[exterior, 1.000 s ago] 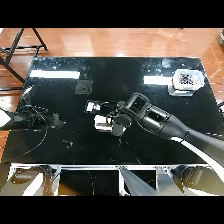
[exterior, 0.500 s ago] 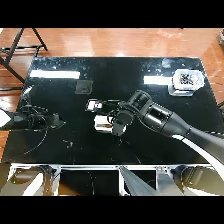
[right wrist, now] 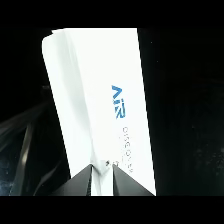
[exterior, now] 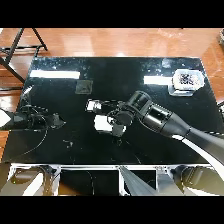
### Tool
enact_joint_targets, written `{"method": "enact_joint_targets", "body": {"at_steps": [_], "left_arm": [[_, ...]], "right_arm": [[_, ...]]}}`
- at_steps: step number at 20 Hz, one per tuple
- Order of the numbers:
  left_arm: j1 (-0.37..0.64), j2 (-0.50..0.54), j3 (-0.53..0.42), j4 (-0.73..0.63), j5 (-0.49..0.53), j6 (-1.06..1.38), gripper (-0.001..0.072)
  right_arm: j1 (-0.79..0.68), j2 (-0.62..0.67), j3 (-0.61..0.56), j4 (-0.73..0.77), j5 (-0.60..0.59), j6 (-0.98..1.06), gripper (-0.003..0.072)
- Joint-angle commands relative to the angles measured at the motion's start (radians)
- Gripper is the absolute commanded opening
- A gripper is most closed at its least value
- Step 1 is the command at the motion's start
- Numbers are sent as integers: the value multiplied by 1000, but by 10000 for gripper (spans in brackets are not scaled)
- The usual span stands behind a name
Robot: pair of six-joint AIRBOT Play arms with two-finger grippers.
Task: Fold the box and place the chain.
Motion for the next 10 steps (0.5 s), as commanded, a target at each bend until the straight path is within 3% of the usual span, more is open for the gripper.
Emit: {"method": "enact_joint_targets", "body": {"at_steps": [1, 10], "left_arm": [[1, 0, 0, 0, 0, 0, 643], [1, 0, 0, 0, 0, 0, 643]], "right_arm": [[-1, 1, 0, -4, 5, 0, 62], [-1, 1, 0, -29, 6, 0, 17]]}}
